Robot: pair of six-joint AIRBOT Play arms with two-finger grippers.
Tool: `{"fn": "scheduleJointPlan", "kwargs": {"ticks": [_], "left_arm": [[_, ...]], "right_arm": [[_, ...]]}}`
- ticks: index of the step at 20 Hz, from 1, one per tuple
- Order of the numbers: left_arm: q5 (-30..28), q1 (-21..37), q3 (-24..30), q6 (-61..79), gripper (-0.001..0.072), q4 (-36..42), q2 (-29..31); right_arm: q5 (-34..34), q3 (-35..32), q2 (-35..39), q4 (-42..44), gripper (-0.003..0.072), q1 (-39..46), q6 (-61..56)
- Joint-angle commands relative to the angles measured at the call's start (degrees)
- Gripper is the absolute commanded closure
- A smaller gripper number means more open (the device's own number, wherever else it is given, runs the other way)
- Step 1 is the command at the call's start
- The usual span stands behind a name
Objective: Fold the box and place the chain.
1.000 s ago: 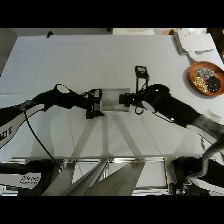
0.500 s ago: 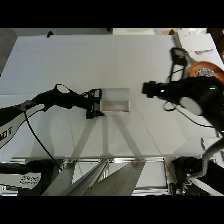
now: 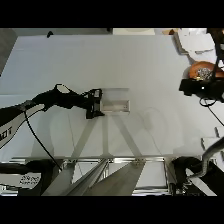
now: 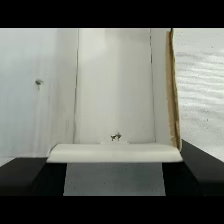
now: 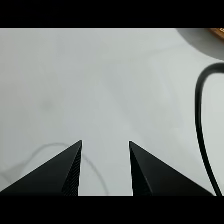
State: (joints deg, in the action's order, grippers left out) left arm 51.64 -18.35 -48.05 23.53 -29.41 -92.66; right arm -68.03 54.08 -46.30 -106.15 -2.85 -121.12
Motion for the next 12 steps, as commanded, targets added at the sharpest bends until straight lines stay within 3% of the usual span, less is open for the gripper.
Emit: {"fn": "scheduleJointPlan", "kwargs": {"ticks": [1, 7, 12], "left_arm": [[0.0, 0.0, 0.0, 0.0, 0.0498, 0.0, 0.0], [0.0, 0.0, 0.0, 0.0, 0.0498, 0.0, 0.0], [0.0, 0.0, 0.0, 0.0, 0.0498, 0.0, 0.0]], "right_arm": [[2.6, 0.1, 0.3, -0.8, 0.0369, 7.3, 3.0], [12.4, 0.1, -0.8, -1.2, 0.037, 21.1, 10.9], [15.7, 0.1, -7.7, -1.2, 0.037, 29.5, 13.6]]}}
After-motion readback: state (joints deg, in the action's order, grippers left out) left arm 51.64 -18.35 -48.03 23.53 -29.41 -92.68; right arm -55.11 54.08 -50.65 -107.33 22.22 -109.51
